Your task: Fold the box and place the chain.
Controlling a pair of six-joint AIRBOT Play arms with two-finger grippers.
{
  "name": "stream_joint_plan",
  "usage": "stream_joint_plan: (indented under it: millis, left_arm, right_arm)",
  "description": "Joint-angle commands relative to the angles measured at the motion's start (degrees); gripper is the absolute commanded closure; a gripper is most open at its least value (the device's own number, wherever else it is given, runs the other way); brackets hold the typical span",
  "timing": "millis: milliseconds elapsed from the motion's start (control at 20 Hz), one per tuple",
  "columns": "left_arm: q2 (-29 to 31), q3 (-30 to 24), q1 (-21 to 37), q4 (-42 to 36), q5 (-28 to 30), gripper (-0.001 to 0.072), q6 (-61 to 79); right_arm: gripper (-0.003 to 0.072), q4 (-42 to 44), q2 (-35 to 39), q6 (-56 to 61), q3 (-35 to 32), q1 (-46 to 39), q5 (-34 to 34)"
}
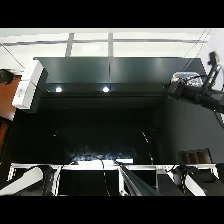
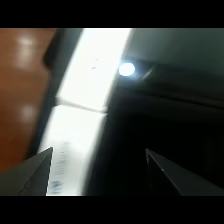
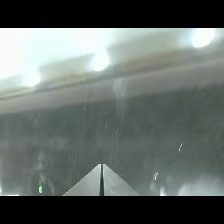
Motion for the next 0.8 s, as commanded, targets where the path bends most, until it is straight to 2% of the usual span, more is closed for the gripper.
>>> stream_joint_plan:
  millis: [0,50,100,150,300,450,600,750]
  left_arm:
    - [6.5,0.3,-9.3,1.2,-7.6,0.0117,0.1]
    - [8.0,0.6,-14.2,4.8,-9.3,0.0338,-1.1]
    - [9.2,0.6,-18.4,6.5,-10.8,0.0629,-3.1]
    - [10.2,0.6,-22.5,6.5,-12.9,0.0684,-4.9]
    - [12.8,0.3,-31.3,7.2,-18.2,0.0686,-17.3]
    - [17.6,-4.7,-39.0,12.5,-16.9,0.0686,-23.5]
    - [25.0,-12.4,-40.6,13.2,-16.3,0.0686,-25.0]
    - [34.1,-21.9,-39.0,15.7,-16.6,0.0686,-28.2]
  right_arm:
    - [0.0663,0.9,-1.8,-1.6,5.4,2.0,-1.0]
    - [0.0664,0.0,-2.7,-3.4,5.7,4.9,-1.2]
    - [0.0664,-2.9,-3.5,-3.5,5.8,7.7,-0.8]
    - [0.0664,-7.0,-4.2,-2.4,5.8,10.0,0.7]
    - [0.0664,-22.4,-4.4,7.8,8.2,11.5,9.1]
    - [0.0664,-37.0,-4.4,13.2,12.9,11.5,17.4]
    - [0.0664,-42.1,-4.2,14.2,13.2,11.5,22.6]
    - [0.0664,-46.6,0.2,18.9,7.4,11.5,19.0]
